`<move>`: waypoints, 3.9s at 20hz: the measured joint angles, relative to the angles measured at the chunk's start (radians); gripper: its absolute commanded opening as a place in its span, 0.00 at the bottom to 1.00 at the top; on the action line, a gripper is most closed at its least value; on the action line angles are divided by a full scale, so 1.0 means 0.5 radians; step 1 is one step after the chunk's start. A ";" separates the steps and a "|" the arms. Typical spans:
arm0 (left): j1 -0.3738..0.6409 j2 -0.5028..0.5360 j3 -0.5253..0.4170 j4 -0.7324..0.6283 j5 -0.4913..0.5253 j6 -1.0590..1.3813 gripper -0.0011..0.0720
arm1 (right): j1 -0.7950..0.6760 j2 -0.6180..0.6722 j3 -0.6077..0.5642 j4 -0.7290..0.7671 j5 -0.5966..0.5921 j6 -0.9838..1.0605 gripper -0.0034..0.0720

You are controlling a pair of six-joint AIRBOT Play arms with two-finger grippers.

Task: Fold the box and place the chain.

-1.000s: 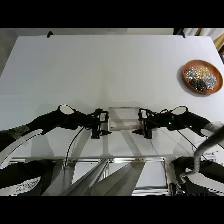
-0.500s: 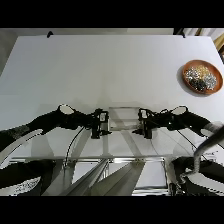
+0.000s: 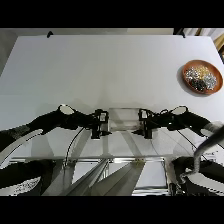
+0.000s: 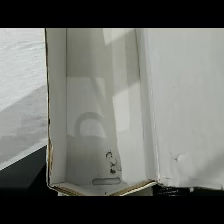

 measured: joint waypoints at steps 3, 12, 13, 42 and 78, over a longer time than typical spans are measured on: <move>0.000 0.000 0.000 0.002 -0.002 0.001 0.22 | 0.000 0.000 0.000 0.001 0.013 0.002 0.88; -0.002 -0.002 -0.001 0.000 -0.002 0.001 0.22 | 0.001 0.156 0.001 -0.050 0.085 0.268 0.97; -0.002 -0.002 -0.001 -0.001 -0.001 0.001 0.22 | 0.001 0.204 0.000 -0.104 0.085 0.331 0.97; -0.002 -0.002 -0.001 -0.004 0.008 -0.002 0.22 | 0.001 0.753 0.001 -0.200 -0.268 1.559 0.06; -0.002 -0.002 -0.002 -0.003 0.008 -0.002 0.22 | 0.005 0.748 0.140 -1.189 0.250 0.983 0.22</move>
